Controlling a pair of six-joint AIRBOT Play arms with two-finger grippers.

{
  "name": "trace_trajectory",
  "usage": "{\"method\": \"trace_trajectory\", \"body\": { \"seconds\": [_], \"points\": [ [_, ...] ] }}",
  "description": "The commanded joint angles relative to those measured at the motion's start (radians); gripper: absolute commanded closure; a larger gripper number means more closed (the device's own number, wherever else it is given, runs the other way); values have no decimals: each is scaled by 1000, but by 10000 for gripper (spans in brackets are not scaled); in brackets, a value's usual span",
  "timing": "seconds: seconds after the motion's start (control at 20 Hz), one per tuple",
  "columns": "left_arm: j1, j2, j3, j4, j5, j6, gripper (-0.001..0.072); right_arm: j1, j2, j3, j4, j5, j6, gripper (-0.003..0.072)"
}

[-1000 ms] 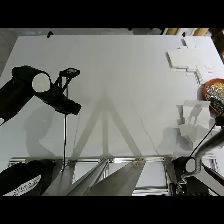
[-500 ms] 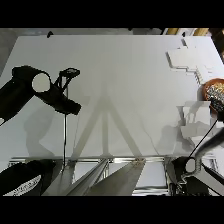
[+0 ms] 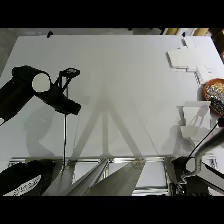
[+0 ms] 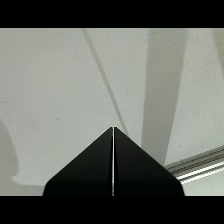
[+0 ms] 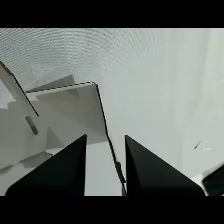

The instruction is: Fold the box and place the chain.

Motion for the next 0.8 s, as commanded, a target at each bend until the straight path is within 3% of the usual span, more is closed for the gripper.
{"method": "trace_trajectory", "body": {
  "seconds": [0.0, 0.05, 0.2, 0.45, 0.55, 0.75],
  "points": [
    [0, 1, 0, 0, 0, 1, 701, -11, -8, 0, 13, 44, 11, 637],
    [0, 1, 0, 0, 0, 0, 701, -11, -6, 0, 32, 69, 11, 668],
    [0, 1, 0, 0, 0, 0, 701, 56, 24, 1, 119, 139, 11, 669],
    [0, 1, 0, 0, 0, 0, 701, 369, 125, 0, 321, 211, -6, 670],
    [0, 1, 0, 0, 0, 0, 701, 488, 213, -45, 473, 148, -19, 670],
    [0, 1, 0, 0, 0, 0, 701, 718, 439, -248, 729, -99, 19, 670]
  ]
}}
